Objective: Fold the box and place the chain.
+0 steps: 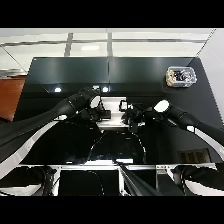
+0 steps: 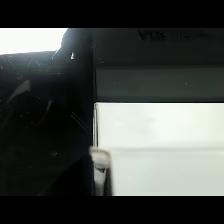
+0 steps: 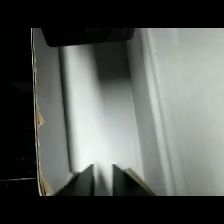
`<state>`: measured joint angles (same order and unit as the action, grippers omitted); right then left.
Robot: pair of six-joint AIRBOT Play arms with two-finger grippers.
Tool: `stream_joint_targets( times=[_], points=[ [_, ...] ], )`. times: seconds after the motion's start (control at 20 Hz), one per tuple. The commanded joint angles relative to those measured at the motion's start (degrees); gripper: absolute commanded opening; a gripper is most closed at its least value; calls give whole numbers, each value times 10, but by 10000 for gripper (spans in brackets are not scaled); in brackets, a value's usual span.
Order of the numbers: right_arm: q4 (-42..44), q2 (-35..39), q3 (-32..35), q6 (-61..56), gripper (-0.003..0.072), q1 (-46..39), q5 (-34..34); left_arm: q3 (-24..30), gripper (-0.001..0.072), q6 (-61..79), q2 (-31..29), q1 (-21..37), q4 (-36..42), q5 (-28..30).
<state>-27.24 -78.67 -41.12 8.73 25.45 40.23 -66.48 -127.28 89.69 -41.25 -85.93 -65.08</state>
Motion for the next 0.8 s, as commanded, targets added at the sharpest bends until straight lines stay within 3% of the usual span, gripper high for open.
stream_joint_targets(
  times=[0.0, 0.05, 0.1, 0.15, 0.2, 0.25, 0.3, 0.4, 0.6, 0.7, 0.75],
  points=[
    [18, -4, 0, -3, 230, -1, -1, 0, 27, 0, 0, 0, 12, 2],
    [19, -4, 0, -5, 416, -1, -3, 0, 27, 0, 0, 0, 12, 2],
    [16, -4, 0, -8, 263, -1, -3, 0, 27, 0, 0, 0, 12, 1],
    [15, -4, 0, -13, 170, -1, -3, 0, 27, 0, 0, 0, 12, 2],
    [15, -4, 0, -19, 286, -1, -3, 0, 27, 0, 0, 0, 11, 3],
    [7, -1, 0, -44, 233, -2, 0, 0, 27, 0, 0, 0, 11, 3],
    [-15, 9, -1, -95, 116, -6, 4, 0, 28, 0, 0, 1, 12, 3],
    [-101, 52, -9, -258, 16, -30, 27, 0, 28, 0, 0, 1, 12, 3],
    [-233, 152, -57, -593, 15, -176, 190, 0, 28, 0, 0, 1, 12, 3],
    [-254, 157, -51, -687, 15, -282, 218, 0, 28, 0, 0, 1, 12, 3],
    [-244, 154, -35, -716, 15, -331, 198, 0, 28, 0, 0, 1, 12, 3]
  ],
)
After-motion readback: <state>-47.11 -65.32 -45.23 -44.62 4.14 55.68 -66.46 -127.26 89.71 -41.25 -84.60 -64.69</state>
